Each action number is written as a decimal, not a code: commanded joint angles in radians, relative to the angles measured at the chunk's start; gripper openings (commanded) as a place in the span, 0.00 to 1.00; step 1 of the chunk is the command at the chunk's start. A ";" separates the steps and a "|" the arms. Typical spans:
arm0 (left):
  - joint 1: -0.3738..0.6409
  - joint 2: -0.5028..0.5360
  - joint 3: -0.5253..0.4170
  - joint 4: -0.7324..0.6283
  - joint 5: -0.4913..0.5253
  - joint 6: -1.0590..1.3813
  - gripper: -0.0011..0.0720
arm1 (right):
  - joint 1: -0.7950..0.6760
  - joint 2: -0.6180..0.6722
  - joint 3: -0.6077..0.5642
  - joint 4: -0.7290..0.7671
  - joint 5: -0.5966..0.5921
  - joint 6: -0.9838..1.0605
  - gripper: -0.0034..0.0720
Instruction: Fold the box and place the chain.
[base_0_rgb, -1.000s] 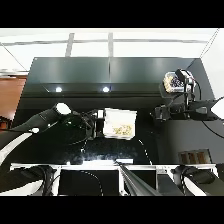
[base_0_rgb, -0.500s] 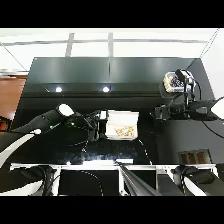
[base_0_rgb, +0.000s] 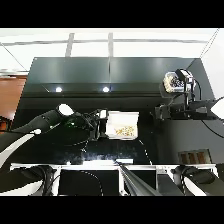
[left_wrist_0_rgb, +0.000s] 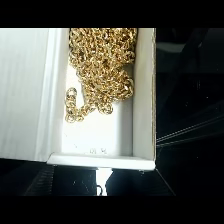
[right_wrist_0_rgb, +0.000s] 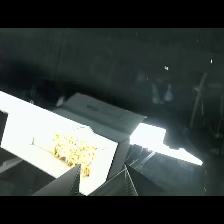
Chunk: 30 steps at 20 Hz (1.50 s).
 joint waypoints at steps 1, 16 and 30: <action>0.000 0.000 0.001 0.001 0.002 0.000 0.69 | 0.000 -0.013 -0.001 0.003 -0.107 -0.014 0.69; 0.000 0.000 0.001 0.015 0.046 -0.039 0.72 | 0.066 -0.392 0.047 0.293 -0.084 -0.848 1.00; 0.000 0.000 0.001 0.015 0.042 -0.038 0.72 | 0.180 -0.320 -0.024 0.204 -0.027 -1.149 1.00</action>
